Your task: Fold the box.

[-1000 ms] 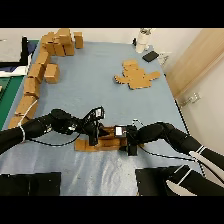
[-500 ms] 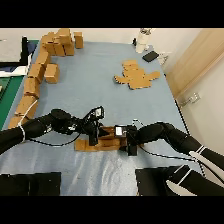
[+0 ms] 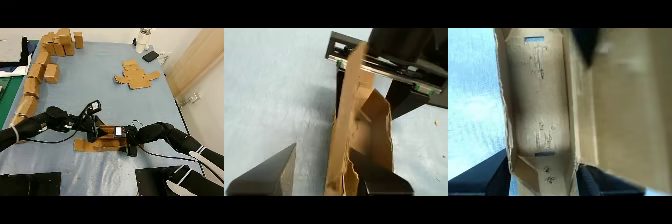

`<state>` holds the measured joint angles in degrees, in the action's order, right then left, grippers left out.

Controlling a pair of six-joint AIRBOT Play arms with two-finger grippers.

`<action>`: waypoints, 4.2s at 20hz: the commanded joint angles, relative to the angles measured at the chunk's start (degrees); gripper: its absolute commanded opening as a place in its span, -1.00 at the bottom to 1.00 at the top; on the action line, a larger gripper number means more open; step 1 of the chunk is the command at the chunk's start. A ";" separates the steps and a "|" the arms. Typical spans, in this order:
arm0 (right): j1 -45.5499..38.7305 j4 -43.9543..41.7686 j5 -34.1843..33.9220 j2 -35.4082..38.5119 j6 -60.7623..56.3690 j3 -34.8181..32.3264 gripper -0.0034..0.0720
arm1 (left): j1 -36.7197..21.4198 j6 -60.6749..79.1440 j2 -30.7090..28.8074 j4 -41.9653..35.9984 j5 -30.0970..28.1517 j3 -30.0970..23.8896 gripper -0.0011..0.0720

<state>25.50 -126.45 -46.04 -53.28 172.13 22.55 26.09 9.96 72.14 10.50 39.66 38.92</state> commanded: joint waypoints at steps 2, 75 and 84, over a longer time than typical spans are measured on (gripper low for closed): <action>-0.02 0.22 0.09 0.02 -0.02 -0.02 0.44 | -4.07 -24.72 -7.69 21.90 6.62 0.04 0.21; -0.09 0.68 0.07 0.04 -0.02 0.00 0.44 | 2.16 3.39 -17.16 4.48 -6.05 -19.65 0.94; -0.09 0.68 0.07 0.04 -0.02 0.00 0.44 | 4.66 10.01 -11.47 -2.40 -5.31 -17.31 0.00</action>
<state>25.41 -125.75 -46.00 -53.28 172.13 22.55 29.82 17.04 59.16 10.81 34.24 21.19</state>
